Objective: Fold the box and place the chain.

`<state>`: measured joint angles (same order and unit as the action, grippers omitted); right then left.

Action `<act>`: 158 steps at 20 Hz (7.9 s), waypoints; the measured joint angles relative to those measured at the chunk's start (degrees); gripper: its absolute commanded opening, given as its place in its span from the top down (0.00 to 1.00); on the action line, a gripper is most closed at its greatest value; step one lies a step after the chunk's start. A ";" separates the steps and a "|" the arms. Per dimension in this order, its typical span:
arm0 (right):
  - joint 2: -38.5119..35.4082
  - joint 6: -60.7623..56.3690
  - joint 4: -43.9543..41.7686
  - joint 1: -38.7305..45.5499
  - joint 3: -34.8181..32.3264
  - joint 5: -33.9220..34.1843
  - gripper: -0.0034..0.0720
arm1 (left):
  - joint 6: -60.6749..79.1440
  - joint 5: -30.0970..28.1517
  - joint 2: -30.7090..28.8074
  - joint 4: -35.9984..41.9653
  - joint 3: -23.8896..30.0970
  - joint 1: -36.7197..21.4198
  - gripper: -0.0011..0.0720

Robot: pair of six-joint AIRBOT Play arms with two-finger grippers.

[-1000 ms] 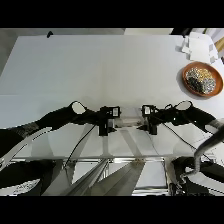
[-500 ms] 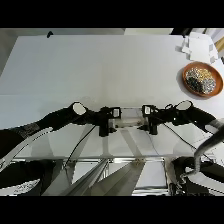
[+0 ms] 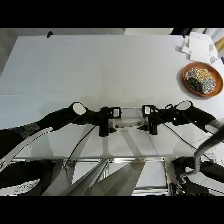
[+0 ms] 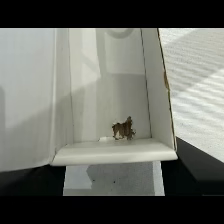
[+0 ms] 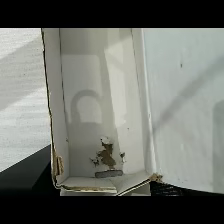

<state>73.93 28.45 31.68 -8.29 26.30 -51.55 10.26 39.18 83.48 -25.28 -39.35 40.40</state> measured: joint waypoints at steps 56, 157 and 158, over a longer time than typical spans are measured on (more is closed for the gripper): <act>-18.12 -50.42 0.61 -0.02 5.44 -6.60 0.93 | 0.04 0.13 0.04 -0.02 0.04 0.11 0.88; -21.94 -109.96 37.31 -4.44 -6.08 5.73 0.93 | 0.00 0.31 0.04 -0.02 0.04 0.09 0.88; -21.88 -109.39 37.20 -4.44 -6.08 5.27 0.93 | 0.00 0.31 0.04 -0.02 0.04 0.09 0.88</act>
<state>52.05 -80.95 68.88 -12.73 20.23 -46.28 10.26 39.48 83.53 -25.30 -39.31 40.49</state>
